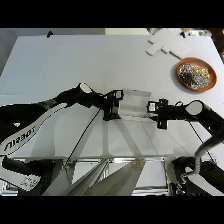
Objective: Fold the box and place the chain.
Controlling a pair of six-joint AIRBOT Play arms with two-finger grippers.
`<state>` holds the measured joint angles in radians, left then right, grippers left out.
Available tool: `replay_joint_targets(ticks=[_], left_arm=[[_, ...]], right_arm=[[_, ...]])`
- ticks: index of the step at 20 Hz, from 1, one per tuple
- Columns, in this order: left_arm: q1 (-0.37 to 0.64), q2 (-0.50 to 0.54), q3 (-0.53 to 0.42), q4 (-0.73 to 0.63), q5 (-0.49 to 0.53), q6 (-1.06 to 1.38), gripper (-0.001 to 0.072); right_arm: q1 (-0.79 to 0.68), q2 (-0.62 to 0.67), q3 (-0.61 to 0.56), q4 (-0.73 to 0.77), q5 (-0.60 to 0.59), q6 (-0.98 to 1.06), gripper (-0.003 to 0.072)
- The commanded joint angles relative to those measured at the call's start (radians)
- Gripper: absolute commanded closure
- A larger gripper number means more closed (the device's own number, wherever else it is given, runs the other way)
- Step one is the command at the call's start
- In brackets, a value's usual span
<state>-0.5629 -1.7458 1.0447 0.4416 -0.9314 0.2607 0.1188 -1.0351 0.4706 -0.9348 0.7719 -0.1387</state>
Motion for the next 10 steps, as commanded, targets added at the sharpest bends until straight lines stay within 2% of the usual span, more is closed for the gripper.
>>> replay_joint_targets(ticks=[1,5,10], left_arm=[[0.0,0.0,0.0,0.0,0.0,0.0,0.0577],[0.0,0.0,0.0,0.0,0.0,0.001,0.0577],[0.0,0.0,0.0,0.0,0.0,0.001,0.0577]], right_arm=[[0.001,-0.001,-0.001,0.092,-0.002,-0.024,0.0532],[0.001,-0.023,-0.002,0.117,-0.006,-0.038,0.0533],[0.001,-0.036,-0.002,0.266,-0.047,-0.113,0.0531]])
